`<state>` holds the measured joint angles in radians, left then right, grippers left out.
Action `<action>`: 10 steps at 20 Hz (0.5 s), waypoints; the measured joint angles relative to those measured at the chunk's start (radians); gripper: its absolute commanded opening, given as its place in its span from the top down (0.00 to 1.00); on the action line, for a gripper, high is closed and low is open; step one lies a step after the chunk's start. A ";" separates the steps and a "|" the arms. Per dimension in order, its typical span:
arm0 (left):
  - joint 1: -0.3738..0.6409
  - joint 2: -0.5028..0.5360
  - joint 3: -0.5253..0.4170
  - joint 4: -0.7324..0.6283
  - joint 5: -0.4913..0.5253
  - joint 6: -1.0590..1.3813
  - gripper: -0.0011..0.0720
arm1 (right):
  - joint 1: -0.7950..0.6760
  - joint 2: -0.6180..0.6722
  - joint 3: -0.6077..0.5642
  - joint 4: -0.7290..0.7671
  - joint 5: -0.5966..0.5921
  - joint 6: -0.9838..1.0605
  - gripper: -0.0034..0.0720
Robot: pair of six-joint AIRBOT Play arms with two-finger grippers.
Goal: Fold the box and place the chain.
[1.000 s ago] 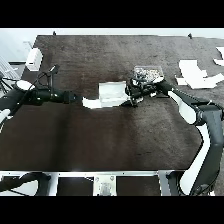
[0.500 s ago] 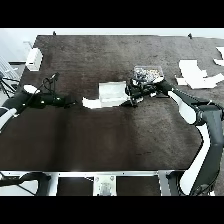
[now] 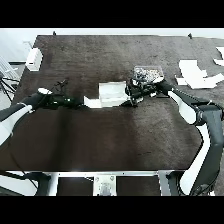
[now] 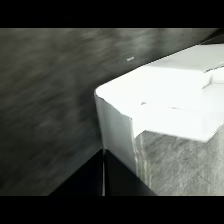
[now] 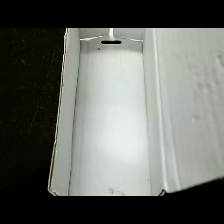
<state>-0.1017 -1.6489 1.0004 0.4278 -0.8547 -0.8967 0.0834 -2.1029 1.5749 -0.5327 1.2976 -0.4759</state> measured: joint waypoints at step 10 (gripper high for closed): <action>-0.041 -0.035 0.122 -0.019 -0.048 0.005 0.51 | 0.000 0.000 0.000 0.000 0.000 0.000 0.48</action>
<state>-0.1429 -1.6840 1.1221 0.4084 -0.9024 -0.8921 0.0834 -2.1029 1.5749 -0.5327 1.2980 -0.4759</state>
